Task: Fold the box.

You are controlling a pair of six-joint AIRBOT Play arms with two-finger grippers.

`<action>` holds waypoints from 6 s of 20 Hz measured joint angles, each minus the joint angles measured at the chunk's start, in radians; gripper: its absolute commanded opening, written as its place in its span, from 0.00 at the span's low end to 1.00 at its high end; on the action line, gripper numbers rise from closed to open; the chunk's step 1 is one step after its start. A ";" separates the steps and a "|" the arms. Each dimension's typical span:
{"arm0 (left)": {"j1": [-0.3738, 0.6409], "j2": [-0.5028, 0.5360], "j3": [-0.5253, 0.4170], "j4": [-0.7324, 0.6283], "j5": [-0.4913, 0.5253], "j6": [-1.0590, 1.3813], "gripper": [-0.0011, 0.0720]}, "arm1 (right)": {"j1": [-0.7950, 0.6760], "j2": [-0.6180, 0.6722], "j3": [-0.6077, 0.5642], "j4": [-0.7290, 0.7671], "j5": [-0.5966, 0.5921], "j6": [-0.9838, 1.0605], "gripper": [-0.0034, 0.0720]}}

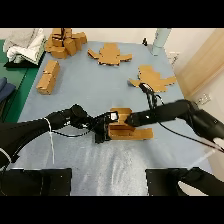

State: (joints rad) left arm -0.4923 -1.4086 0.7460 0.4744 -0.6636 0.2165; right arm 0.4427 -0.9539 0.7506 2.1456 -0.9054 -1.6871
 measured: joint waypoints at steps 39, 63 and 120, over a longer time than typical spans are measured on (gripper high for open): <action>0.000 0.000 0.000 0.000 0.000 0.000 0.65 | 0.123 0.231 -0.193 -0.361 -0.200 -0.504 0.82; 0.000 0.000 0.000 0.000 0.000 0.000 0.65 | 0.130 0.019 -0.237 -0.315 0.243 -0.877 0.23; 0.000 0.000 0.000 0.000 0.000 0.000 0.65 | -0.212 0.081 -0.205 0.003 -0.013 -0.130 0.53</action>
State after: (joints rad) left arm -0.4927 -1.4086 0.7460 0.4744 -0.6632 0.2165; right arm 0.2306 -0.8726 0.5457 2.1483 -0.9188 -1.8168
